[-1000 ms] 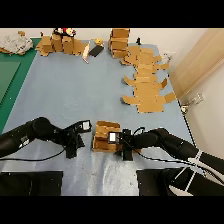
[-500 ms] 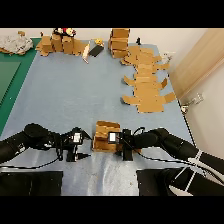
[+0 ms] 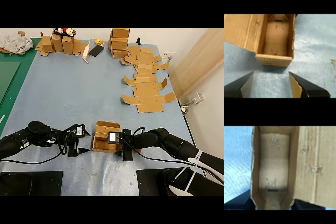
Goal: Fold the box.
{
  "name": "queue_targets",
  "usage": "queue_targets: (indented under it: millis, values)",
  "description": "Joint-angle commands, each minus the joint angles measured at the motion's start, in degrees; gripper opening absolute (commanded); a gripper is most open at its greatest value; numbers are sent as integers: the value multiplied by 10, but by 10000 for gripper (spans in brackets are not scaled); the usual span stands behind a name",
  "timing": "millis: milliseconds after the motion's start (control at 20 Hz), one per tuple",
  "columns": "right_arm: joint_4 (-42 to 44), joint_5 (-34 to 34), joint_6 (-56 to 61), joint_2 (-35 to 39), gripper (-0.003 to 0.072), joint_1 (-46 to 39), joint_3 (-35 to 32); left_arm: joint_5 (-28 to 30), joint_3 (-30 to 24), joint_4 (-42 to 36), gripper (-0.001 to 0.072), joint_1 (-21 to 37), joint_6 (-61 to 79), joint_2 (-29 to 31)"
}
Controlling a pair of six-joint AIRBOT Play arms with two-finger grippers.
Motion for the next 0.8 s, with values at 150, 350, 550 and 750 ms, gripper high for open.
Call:
queue_targets:
  millis: [150, 350, 550, 750]
  values:
    - [0, 0, 0, 0, 511, 0, 0, -5, 13, -11, 698, -28, -3, -17]
    - [0, 0, 0, 0, 511, 0, 0, -5, 32, -9, 698, -31, -32, -38]
    - [0, 0, 0, 0, 511, 0, 0, -6, 45, -4, 697, -49, -33, -50]
    - [0, 0, 0, 0, 511, 0, 0, -5, 47, 5, 697, -53, -42, -52]
